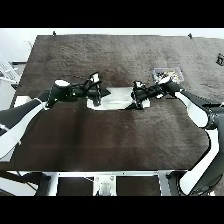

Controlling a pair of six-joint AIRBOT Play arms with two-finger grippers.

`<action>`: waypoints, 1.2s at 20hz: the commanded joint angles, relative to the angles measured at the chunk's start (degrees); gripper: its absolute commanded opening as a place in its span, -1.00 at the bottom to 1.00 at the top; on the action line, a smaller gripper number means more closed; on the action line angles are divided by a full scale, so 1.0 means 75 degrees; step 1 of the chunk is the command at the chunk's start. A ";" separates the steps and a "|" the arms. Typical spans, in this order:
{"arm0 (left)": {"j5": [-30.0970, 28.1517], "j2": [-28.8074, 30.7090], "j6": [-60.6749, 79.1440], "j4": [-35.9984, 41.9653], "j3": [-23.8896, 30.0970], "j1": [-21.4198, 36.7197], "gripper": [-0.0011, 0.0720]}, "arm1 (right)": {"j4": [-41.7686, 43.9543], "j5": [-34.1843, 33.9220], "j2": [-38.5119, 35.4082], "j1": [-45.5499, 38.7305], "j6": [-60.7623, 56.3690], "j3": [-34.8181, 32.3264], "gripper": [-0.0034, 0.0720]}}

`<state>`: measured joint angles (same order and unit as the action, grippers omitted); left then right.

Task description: Fold the box and place the chain.

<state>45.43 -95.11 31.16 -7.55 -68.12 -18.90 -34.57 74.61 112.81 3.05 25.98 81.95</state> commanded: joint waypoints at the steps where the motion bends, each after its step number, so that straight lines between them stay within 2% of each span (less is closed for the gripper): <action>1: -0.0519 -0.0562 0.0251 0.0347 -0.0697 -0.0035 -0.92 | 0.0003 0.0000 0.0006 0.0009 0.0000 -0.0003 0.57; 6: -0.0851 -0.1096 0.0052 0.0358 -0.1343 -0.0035 -0.92 | 0.0003 0.0000 0.0006 0.0009 0.0000 -0.0003 0.57; 18: -0.0612 -0.1483 -0.0152 0.0315 -0.1329 -0.0035 -0.92 | 0.0003 0.0000 0.0006 0.0009 0.0000 -0.0003 0.57; 24: -0.0595 -0.1565 -0.0376 -0.0175 -0.1332 -0.0114 -0.92 | 0.0000 0.0000 0.0006 0.0009 0.0000 -0.0003 0.57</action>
<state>41.15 -106.39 29.19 -6.68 -78.06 -19.46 -34.54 74.63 112.84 3.05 25.98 81.95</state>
